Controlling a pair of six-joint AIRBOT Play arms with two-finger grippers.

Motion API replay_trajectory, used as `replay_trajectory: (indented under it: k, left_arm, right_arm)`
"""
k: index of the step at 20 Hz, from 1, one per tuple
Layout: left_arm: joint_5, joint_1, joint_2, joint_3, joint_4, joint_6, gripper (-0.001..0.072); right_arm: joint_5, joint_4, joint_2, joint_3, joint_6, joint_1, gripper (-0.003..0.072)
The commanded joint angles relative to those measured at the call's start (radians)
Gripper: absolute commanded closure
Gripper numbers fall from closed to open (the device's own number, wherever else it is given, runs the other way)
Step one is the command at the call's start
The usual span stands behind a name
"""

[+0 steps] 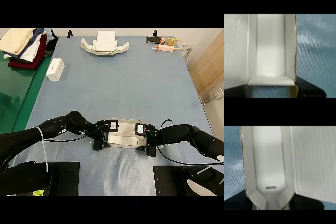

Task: Fold the box.

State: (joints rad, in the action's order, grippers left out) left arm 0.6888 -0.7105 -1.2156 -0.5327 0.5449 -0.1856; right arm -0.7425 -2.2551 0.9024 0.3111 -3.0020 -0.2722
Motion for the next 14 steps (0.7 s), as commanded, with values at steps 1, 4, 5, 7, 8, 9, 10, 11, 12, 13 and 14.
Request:
replay_trajectory:
  k: [1, 4, 5, 7, 8, 9, 10, 11, 12, 13, 14]
  left_arm:
    - [0.000, 0.000, 0.000, 0.000, 0.001, 0.000, 0.0188]
    - [0.000, 0.000, 0.000, 0.001, 0.001, 0.000, 0.0188]
    - [0.000, 0.000, 0.000, 0.000, 0.001, 0.000, 0.0188]
    - [0.000, 0.000, 0.000, 0.000, 0.001, 0.000, 0.0188]
    - [0.000, 0.000, 0.000, 0.000, 0.001, 0.000, 0.0188]
    - [0.000, 0.000, 0.000, 0.000, 0.001, 0.000, 0.0188]
    - [0.000, 0.000, 0.000, 0.000, 0.001, 0.000, 0.0188]
    - [0.000, 0.000, 0.000, 0.000, 0.001, 0.000, 0.0188]
    - [0.000, 0.000, 0.000, 0.000, 0.001, 0.000, 0.0188]
    - [0.000, 0.000, 0.000, 0.001, 0.000, 0.000, 0.0188]
    - [0.000, 0.000, 0.000, 0.001, 0.001, 0.000, 0.0188]
  right_arm:
    - [0.000, 0.000, 0.001, 0.000, 0.000, 0.000, 0.0097]
    - [0.000, 0.000, 0.001, 0.000, 0.000, 0.000, 0.0097]
    - [0.000, 0.000, 0.001, 0.000, 0.000, 0.000, 0.0097]
    - [0.001, 0.003, 0.001, 0.000, 0.000, 0.000, 0.0097]
    - [0.001, 0.007, 0.000, 0.000, 0.000, 0.000, 0.0097]
    - [0.001, 0.007, 0.001, 0.000, 0.000, 0.000, 0.0097]
    - [0.000, 0.007, 0.001, 0.000, 0.000, 0.000, 0.0096]
    - [0.000, 0.007, 0.000, 0.000, 0.000, 0.000, 0.0096]
    - [-0.001, 0.006, 0.000, 0.000, 0.000, 0.000, 0.0096]
    - [-0.004, 0.007, 0.000, 0.000, 0.001, 0.000, 0.0071]
    - [-0.004, 0.007, 0.000, 0.000, 0.000, 0.000, -0.0034]
